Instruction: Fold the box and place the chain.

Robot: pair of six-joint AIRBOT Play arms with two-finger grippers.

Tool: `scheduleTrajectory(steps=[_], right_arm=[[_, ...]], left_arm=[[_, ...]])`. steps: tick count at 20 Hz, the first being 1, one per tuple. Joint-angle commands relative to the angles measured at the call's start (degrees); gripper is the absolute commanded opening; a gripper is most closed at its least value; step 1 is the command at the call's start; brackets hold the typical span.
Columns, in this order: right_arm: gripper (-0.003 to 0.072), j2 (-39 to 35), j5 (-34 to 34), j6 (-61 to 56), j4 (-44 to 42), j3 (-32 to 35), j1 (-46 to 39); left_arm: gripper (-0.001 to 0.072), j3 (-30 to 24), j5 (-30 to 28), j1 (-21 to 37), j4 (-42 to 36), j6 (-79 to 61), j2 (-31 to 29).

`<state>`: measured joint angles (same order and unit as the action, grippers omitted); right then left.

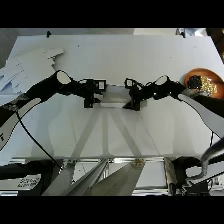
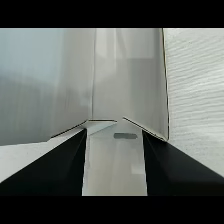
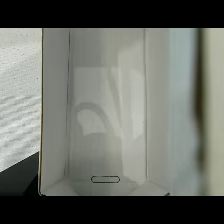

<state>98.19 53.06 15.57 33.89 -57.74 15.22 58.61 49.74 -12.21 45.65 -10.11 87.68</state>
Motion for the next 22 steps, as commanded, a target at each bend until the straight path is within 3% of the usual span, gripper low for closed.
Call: scheduleTrajectory(steps=[1,3,5,7,14,15,17,19,22], right_arm=[[0.0516,0.02,-0.04,-0.07,-0.07,0.0,0.07],[0.0516,0.02,-0.04,-0.07,-0.07,0.0,0.07],[0.0516,0.02,-0.04,-0.07,-0.07,0.02,0.07],[0.0516,0.02,-0.04,-0.07,-0.07,0.0,0.07],[0.0516,0.02,-0.07,-0.07,-0.07,0.02,0.07],[0.0516,0.02,-0.07,-0.07,-0.07,0.0,0.07],[0.0516,0.02,-0.04,-0.07,-0.07,0.0,0.07],[0.0516,0.02,-0.04,-0.07,-0.07,0.0,0.07],[0.0516,0.02,-0.04,-0.07,-0.07,0.0,0.07]], left_arm=[[0.0414,-0.02,-0.26,-0.04,-0.2,0.02,0.04],[0.0324,-0.04,-1.03,-0.04,-0.17,0.02,0.04],[0.0312,-0.24,-2.67,-0.04,-0.22,0.02,0.04],[0.0224,-1.22,-4.9,-0.04,-0.22,0.02,0.04],[0.0237,-7.32,-6.05,-0.04,-0.72,0.0,-0.02],[0.0248,-7.56,-7.13,-0.02,-2.43,0.0,-0.02],[0.0347,-7.56,-10.32,-0.02,-6.97,0.0,-0.15],[0.0351,-7.56,-13.29,-0.02,-12.0,-0.22,-0.74],[0.035,-7.56,-14.27,-0.02,-12.59,-0.44,-2.12]])
